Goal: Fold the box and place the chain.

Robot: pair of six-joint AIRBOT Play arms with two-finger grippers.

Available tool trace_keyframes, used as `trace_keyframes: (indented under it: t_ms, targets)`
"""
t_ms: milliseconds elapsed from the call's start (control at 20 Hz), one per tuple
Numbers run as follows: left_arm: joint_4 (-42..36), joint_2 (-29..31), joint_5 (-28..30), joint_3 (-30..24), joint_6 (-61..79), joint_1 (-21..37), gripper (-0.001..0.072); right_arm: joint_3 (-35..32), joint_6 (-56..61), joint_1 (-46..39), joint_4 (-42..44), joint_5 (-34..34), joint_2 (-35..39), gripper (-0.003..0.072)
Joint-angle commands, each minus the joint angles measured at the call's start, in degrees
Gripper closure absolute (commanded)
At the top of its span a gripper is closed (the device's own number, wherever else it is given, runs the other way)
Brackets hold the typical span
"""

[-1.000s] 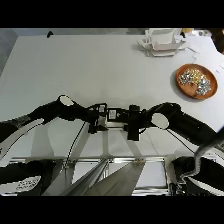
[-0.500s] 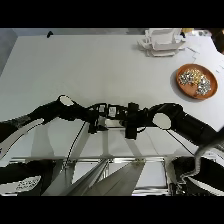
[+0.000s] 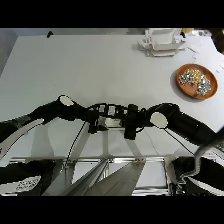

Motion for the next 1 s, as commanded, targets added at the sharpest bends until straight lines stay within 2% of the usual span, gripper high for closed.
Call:
trace_keyframes:
  t_ms: [0,300,700,850,950]
  targets:
    - [0.0,0.0,0.0,0.0,0.0,0.1,0.0518,-0.3,0.1,0.0,-0.1,0.9,-0.1,0.0669]
    - [0.0,0.0,0.0,0.0,0.0,0.1,0.0518,-3.9,0.1,0.0,0.0,-0.2,-0.1,0.0669]
    - [0.0,0.0,0.0,0.0,0.0,0.1,0.0518,-4.5,0.1,0.0,0.0,-2.3,0.0,0.0669]
    - [0.0,0.0,0.0,0.0,0.0,0.1,0.0518,-4.4,0.9,0.0,-0.2,-2.7,3.1,0.0669]
    - [0.0,0.0,0.0,0.0,0.0,0.1,0.0518,-3.8,6.4,0.0,-3.5,-2.4,7.3,0.0668]
